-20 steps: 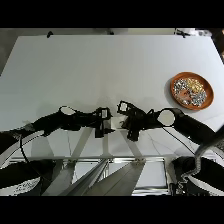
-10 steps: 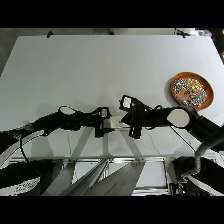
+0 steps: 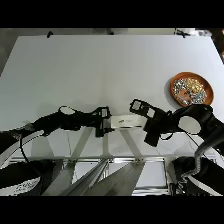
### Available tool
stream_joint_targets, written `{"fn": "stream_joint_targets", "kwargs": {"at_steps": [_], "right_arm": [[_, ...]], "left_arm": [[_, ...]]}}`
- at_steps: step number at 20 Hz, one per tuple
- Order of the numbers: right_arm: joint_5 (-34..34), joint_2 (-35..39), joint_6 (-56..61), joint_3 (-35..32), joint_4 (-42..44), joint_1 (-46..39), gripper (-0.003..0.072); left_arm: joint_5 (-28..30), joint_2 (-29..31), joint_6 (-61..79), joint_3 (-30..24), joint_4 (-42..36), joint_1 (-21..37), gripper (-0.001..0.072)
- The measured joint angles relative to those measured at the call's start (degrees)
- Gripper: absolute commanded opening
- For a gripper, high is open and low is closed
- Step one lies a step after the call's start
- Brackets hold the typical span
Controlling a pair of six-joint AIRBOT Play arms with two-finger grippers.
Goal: Fold the box and place the chain.
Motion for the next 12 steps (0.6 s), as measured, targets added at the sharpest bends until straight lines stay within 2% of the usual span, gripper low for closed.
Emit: {"fn": "stream_joint_targets", "kwargs": {"at_steps": [2,3,4,9,12], "right_arm": [[1.62,0.11,3.13,0.0,-2.03,0.0,0.0011],[1.97,0.11,4.59,0.0,-2.71,0.0,0.0011],[2.19,0.15,6.1,0.0,-3.21,0.0,0.0011],[1.53,0.17,13.4,0.0,-7.23,0.0,0.0011],[-1.62,0.07,20.87,0.0,-11.98,0.0,0.0011]], "left_arm": [[-1.4,0.0,-0.87,0.0,-0.57,-0.02,0.0205],[-2.34,0.0,-1.6,0.0,-0.72,-0.04,0.0159],[-3.39,0.0,-2.25,-0.02,-0.83,-0.04,0.0006],[-5.46,1.09,-7.43,-0.02,-0.96,1.31,0.0004],[-2.62,5.11,-19.34,-0.02,3.19,5.49,0.0004]]}}
